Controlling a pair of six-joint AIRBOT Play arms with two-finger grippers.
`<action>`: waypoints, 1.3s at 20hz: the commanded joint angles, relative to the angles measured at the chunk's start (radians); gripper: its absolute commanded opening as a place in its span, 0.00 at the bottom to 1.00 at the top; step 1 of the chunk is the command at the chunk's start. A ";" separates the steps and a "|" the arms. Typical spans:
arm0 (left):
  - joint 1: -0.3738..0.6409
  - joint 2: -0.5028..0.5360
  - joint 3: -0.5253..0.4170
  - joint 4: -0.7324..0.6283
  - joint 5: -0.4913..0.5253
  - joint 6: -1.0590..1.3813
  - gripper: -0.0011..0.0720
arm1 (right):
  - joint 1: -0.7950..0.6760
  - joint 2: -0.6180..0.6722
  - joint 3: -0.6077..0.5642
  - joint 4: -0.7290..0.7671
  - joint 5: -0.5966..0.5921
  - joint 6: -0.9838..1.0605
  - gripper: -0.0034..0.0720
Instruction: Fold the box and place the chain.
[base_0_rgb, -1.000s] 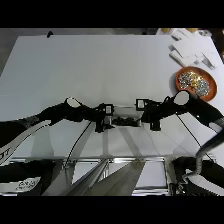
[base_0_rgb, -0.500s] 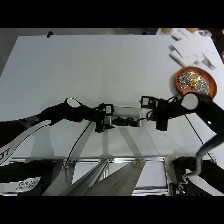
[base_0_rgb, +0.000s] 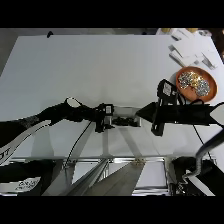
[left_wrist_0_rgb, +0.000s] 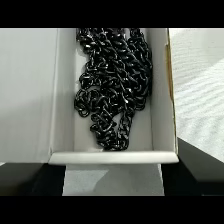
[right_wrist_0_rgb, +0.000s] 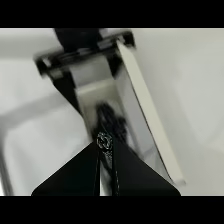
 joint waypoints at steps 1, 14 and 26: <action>0.000 0.001 0.000 0.000 0.000 0.000 0.17 | 0.122 0.001 0.001 0.087 -0.191 0.002 0.07; 0.000 0.000 0.000 0.000 0.000 0.000 0.17 | 0.181 -0.211 0.001 -0.235 -0.242 0.103 0.59; 0.000 0.001 0.000 0.000 0.000 0.000 0.17 | -0.261 -0.206 0.100 -0.344 -0.047 -0.053 0.17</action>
